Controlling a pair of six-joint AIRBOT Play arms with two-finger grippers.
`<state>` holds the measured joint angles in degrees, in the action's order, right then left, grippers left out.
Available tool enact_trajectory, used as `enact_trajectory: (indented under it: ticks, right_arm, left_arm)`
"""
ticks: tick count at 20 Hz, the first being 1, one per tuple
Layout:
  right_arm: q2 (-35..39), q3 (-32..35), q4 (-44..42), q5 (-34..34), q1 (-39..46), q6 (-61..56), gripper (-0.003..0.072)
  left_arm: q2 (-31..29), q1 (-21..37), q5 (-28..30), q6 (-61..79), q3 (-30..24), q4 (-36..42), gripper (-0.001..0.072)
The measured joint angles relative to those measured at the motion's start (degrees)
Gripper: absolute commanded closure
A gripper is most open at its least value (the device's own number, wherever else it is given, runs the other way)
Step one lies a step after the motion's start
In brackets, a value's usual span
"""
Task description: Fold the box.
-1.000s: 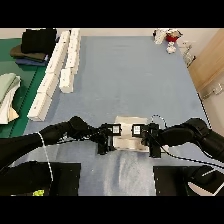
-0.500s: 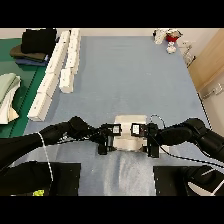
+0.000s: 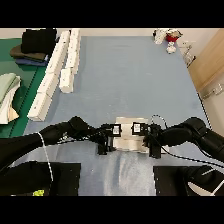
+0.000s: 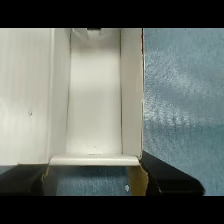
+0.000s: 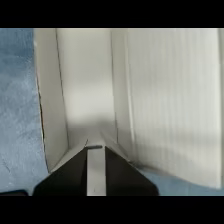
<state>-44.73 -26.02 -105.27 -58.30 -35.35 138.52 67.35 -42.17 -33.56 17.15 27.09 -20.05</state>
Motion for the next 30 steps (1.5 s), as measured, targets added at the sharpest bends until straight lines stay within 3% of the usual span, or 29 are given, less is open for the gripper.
enact_trajectory:
  ticks: [7,10,12,15,21,30]
  right_arm:
    - [3.58,-3.23,14.05,-7.80,1.60,-29.24,0.0682]
    - [4.02,-5.20,22.08,-11.80,7.52,-45.42,0.0683]
    - [3.37,-5.81,22.67,-14.40,14.64,-51.52,0.0683]
    - [1.16,-6.23,18.93,-17.42,28.30,-53.16,0.0683]
    - [-6.80,-6.43,1.81,-21.33,51.84,-45.90,0.0683]
    - [-13.62,2.21,-11.39,-19.45,57.35,-41.59,0.0683]
  left_arm:
    - [0.02,0.00,0.17,-0.13,0.00,0.11,0.0211]
    - [0.00,0.00,0.15,-0.15,0.00,0.13,0.0211]
    - [0.00,0.00,0.13,-0.15,0.00,0.13,0.0211]
    - [0.00,0.00,0.11,-0.15,0.00,0.13,0.0212]
    - [0.00,0.00,0.09,-0.15,0.00,0.13,0.0211]
    - [0.00,0.00,0.09,-0.15,0.00,0.13,0.0211]
